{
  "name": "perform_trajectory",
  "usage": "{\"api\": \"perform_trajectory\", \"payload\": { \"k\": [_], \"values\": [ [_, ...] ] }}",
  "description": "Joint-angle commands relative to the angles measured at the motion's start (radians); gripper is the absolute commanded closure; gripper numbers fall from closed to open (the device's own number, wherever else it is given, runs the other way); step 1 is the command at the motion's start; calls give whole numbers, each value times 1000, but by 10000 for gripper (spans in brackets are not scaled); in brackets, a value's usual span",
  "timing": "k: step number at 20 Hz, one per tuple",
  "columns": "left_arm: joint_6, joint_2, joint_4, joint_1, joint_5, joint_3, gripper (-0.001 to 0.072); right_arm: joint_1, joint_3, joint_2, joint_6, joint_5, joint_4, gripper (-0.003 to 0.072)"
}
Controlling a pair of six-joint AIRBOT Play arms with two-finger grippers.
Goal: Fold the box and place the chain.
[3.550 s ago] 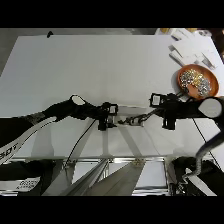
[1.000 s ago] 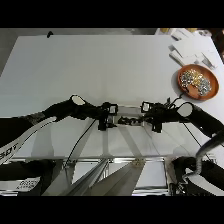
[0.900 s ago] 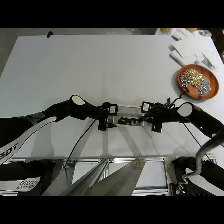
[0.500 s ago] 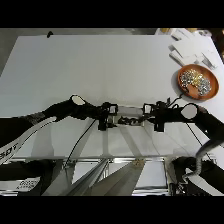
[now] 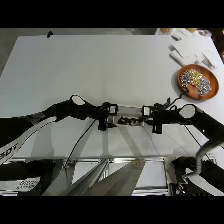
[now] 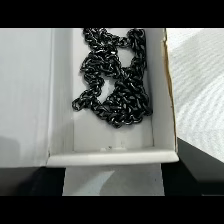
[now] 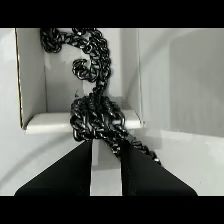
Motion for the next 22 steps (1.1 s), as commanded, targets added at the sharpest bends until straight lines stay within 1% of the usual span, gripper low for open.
{"api": "perform_trajectory", "payload": {
  "k": [1, 2, 3, 4, 5, 7, 9, 12, 14, 16, 18, 20, 21, 22],
  "values": [
    [0, 0, 0, 0, 0, 0, 457, 1, -2, -5, -19, -8, 39, 507],
    [0, 0, 0, 0, 0, 0, 457, 1, -2, -5, -19, -8, 39, 511],
    [0, 0, 0, 0, 0, 0, 457, 1, -2, -5, -19, -8, 38, 561],
    [0, 0, 0, 0, 0, 0, 457, 1, -2, -4, -18, -5, 32, 654],
    [0, 0, 0, 0, 0, 0, 457, 1, -1, -4, -10, -1, 14, 668],
    [0, 0, 0, 0, 0, 0, 457, 1, -1, 9, 42, 4, -52, 668],
    [0, 0, 0, 0, 0, 0, 458, 0, -1, 56, 134, 4, -145, 668],
    [0, 0, 0, 0, 0, 0, 457, 0, -1, 195, 312, 10, -270, 668],
    [0, 0, 0, 0, 0, 0, 458, 1, 0, 315, 373, 47, -278, 668],
    [0, 0, 0, 0, 0, 0, 457, 1, 0, 438, 393, 109, -233, 668],
    [0, 0, 0, 0, 0, 0, 457, 1, 0, 543, 393, 162, -111, 668],
    [0, 0, 0, 0, 0, 0, 457, 1, 0, 597, 408, 182, 116, 668],
    [0, 0, 0, 0, 0, 0, 457, 1, 0, 600, 416, 183, 240, 668],
    [0, 0, 0, 0, 0, 0, 457, 1, 0, 596, 415, 183, 333, 669]
  ]
}}
